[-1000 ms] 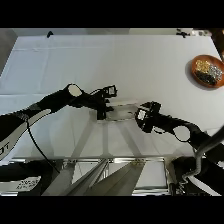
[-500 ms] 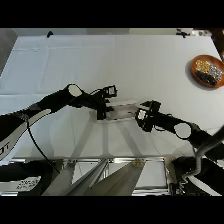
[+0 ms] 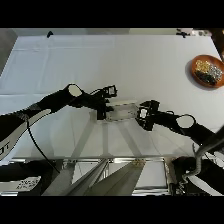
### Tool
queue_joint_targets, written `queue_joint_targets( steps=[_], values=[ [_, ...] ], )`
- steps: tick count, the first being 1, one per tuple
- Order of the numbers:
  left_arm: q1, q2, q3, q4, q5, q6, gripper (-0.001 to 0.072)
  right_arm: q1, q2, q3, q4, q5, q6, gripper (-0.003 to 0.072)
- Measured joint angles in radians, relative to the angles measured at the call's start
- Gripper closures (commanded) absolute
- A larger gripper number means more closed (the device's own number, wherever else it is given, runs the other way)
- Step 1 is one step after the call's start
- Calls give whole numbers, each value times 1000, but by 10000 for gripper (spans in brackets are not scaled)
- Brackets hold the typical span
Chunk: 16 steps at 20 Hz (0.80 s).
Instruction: Fold the box and place the chain.
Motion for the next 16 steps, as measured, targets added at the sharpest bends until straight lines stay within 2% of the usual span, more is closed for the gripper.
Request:
queue_joint_targets(
  steps=[7, 16],
  values=[
    [0, 0, 0, 0, 0, 0, 696, -29, -87, 43, 93, 72, -173, 36],
    [0, 0, 0, 0, 0, 0, 696, -94, -159, 97, 142, 180, -221, 37]
  ],
)
